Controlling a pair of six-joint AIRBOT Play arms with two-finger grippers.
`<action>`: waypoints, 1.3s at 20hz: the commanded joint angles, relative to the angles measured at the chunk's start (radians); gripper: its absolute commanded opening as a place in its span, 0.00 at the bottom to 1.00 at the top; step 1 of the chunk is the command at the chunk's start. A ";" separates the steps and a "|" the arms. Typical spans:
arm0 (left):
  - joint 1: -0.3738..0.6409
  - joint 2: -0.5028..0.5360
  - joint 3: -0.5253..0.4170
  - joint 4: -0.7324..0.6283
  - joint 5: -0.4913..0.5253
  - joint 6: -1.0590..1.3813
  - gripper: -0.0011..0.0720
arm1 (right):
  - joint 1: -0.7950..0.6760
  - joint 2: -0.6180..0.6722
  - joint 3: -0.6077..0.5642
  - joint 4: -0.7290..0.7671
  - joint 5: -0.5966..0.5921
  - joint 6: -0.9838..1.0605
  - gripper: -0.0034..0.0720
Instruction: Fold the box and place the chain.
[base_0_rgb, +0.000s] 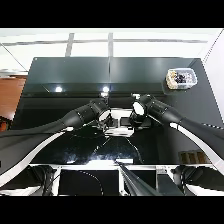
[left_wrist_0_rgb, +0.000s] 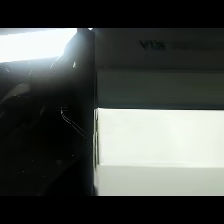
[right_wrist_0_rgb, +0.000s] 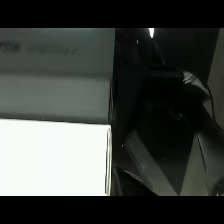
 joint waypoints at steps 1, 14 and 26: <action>0.000 -0.001 0.001 -0.005 0.001 -0.002 0.05 | 0.001 0.000 0.001 -0.007 0.011 0.004 0.32; 0.000 -0.001 0.001 -0.005 -0.003 -0.002 0.05 | 0.001 0.013 0.038 -0.022 0.022 -0.016 0.55; 0.000 -0.001 0.001 -0.005 -0.003 -0.002 0.05 | -0.074 0.475 0.042 -0.359 0.171 -0.171 0.55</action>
